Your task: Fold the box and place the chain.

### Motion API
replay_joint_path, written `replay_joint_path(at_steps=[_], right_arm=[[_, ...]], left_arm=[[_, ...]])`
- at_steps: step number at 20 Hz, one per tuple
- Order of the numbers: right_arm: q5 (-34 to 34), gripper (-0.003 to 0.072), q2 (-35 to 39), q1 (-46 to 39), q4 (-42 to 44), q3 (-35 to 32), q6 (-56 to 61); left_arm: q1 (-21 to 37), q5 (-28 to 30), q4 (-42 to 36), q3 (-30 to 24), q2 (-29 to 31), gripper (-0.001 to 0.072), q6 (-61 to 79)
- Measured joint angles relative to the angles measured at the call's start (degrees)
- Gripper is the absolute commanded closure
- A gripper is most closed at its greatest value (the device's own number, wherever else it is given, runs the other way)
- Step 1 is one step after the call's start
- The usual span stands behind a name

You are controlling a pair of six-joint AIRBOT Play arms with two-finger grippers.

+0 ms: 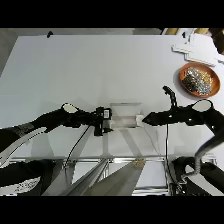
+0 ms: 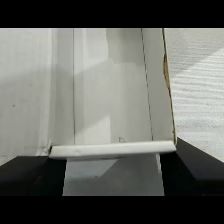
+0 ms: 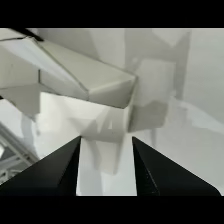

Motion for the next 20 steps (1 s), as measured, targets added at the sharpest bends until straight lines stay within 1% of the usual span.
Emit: replay_joint_path(at_steps=[2, 7, 11, 15, 20], right_arm=[[-0.8, 0.026, 0.2, 1.9, 0.5, -0.2, 0.0], [-3.6, 0.0266, 0.3, 5.1, 1.0, -0.3, 0.5], [-7.3, 0.0267, 0.3, 9.7, 0.7, 0.0, 4.9], [-10.9, 0.0266, 0.3, 15.5, -6.0, 2.6, 14.2], [-12.6, 0.0269, -0.3, 22.1, -20.5, 6.7, 31.6]], left_arm=[[0.0, 0.0, 0.0, 0.0, 0.0, 0.0696, 0.0], [0.0, 0.0, 0.0, 0.0, 0.0, 0.0696, 0.0], [0.0, 0.0, 0.0, 0.0, 0.0, 0.0696, 0.0], [0.0, -0.1, 0.0, 0.0, 0.0, 0.0696, -0.1], [0.0, 0.0, 0.0, 0.0, 0.0, 0.0696, 0.0]])
